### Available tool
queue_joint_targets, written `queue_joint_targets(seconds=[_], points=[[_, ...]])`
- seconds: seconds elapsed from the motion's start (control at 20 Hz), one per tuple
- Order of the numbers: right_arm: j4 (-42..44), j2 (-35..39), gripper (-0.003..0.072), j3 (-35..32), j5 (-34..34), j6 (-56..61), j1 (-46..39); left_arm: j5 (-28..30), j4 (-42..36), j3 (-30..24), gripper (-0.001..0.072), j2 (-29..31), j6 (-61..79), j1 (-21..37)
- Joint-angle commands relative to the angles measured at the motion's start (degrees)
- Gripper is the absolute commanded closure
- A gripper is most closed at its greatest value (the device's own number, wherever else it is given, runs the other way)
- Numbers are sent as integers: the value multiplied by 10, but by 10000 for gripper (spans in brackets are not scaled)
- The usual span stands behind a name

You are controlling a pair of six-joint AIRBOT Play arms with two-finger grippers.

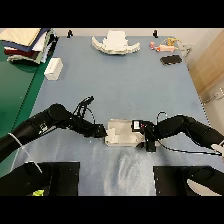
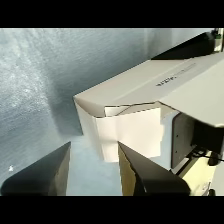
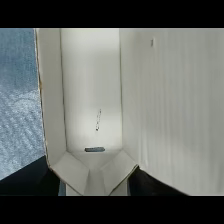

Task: Fold the box.

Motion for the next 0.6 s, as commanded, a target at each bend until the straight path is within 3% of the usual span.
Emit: queue_joint_targets(seconds=[0.0, 0.25, 0.3, 0.55], points=[[0, 0, 187, 0, 0, 0, 0, 4, -24, 0, 257, -1, 2, -1], [0, 0, 187, 0, 0, 0, 0, 9, -25, 4, 260, -5, -1, -7], [0, 0, 187, 0, 0, 0, 0, 17, -13, 10, 309, -5, -11, -19], [0, 0, 187, 0, 0, 0, 0, 38, 214, 61, 310, -23, -263, -131]])
